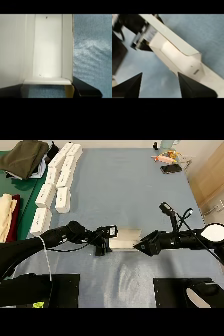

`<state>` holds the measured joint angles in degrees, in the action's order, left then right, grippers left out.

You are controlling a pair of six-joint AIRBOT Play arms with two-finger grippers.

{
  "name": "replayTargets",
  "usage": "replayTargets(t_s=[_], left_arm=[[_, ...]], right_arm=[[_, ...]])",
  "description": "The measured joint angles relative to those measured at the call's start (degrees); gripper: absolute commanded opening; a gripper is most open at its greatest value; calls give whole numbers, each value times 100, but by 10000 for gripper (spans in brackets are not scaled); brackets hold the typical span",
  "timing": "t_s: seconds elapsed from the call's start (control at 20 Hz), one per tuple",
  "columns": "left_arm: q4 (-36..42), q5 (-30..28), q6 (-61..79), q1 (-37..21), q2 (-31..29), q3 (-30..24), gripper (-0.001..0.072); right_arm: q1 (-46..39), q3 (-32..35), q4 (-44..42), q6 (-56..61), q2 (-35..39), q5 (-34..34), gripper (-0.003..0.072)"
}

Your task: Fold the box.

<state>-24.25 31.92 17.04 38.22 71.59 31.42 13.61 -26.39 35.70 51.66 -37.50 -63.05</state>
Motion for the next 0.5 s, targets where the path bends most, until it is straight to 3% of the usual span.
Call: replayTargets(t_s=[0.2, 0.3, 0.4, 0.5], left_arm=[[0, 0, 0, 0, 0, 0, 439], [0, 0, 0, 0, 0, 0, 439], [0, 0, 0, 0, -2, 0, 439], [0, 0, 0, 0, 0, 0, 439]], right_arm=[[0, 24, -505, 608, 22, -39, 677], [2, 59, -614, 780, 24, -44, 471], [26, 155, -667, 898, 22, -52, 415], [92, 321, -695, 960, 22, -39, 294]])
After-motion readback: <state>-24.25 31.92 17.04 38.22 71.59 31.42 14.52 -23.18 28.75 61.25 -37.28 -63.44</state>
